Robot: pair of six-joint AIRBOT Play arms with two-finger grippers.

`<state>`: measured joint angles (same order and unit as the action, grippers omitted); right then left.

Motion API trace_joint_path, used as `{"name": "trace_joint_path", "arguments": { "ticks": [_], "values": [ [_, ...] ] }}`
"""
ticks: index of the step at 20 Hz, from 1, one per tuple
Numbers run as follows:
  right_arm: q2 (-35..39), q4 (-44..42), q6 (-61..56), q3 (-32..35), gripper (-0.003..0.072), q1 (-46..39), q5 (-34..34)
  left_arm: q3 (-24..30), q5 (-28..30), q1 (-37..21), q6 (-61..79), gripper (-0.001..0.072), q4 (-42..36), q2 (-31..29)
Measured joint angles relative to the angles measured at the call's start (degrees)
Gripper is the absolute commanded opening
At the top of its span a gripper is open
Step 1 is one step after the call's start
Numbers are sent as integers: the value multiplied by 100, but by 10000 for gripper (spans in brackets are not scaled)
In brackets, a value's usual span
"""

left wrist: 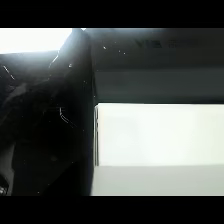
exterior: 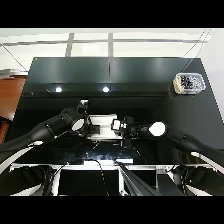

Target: Fold the box and place the chain.

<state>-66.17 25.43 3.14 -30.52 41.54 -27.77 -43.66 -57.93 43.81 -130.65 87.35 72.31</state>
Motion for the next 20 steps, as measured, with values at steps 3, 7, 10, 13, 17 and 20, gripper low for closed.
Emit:
{"name": "trace_joint_path", "arguments": {
  "ticks": [3, 7, 10, 13, 17, 20],
  "values": [
    [529, 133, -378, 0, 17, -407, -221, 0, -9, 2, 24, 33, -2, 0],
    [1202, 715, -1958, 0, 18, -1364, -1023, 0, -13, 0, 24, 33, -4, 0],
    [1434, 1211, -3748, 0, 18, -2277, -2059, 0, -17, 0, 22, 33, -4, 0],
    [1515, 2400, -6063, 28, 18, -3062, -2658, 0, -44, 0, 22, 33, -4, 0],
    [1377, 2881, -7525, 372, 18, -3659, -3193, 0, -83, 2, 20, 33, -7, 2],
    [957, 2549, -7928, 636, 18, -3615, -3143, 0, -103, 0, 22, 32, -7, 2]
  ]
}}
